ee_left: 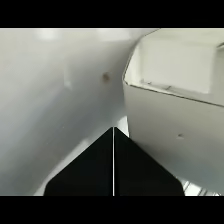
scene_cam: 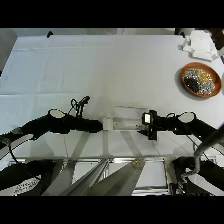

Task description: Fold the box and place the chain.

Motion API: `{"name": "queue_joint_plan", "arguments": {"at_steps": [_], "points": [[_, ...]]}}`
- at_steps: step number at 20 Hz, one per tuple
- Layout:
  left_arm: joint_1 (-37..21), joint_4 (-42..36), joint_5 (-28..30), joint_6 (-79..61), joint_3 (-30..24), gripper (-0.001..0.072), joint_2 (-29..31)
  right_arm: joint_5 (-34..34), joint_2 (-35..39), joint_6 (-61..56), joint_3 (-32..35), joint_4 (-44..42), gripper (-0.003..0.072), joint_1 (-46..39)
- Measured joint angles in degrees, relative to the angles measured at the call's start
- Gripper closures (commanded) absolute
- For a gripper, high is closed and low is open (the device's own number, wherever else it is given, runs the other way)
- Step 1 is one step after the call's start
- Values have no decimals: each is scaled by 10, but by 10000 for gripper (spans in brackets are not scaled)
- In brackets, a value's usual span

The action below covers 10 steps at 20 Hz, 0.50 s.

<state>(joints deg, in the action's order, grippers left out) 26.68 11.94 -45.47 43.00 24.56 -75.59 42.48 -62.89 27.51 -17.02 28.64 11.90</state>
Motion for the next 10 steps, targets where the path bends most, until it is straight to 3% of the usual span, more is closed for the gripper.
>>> {"name": "queue_joint_plan", "arguments": {"at_steps": [7, 9, 10], "points": [[7, -6, 5, -13, 12, 686, 44, 0, 0, 0, 0, 0, 273, 0], [13, -3, 6, -17, 15, 478, 49, 0, 0, 0, 0, 0, 273, 0], [18, 2, 6, -20, 18, 425, 50, 0, 0, 0, 0, 0, 273, 0]]}}
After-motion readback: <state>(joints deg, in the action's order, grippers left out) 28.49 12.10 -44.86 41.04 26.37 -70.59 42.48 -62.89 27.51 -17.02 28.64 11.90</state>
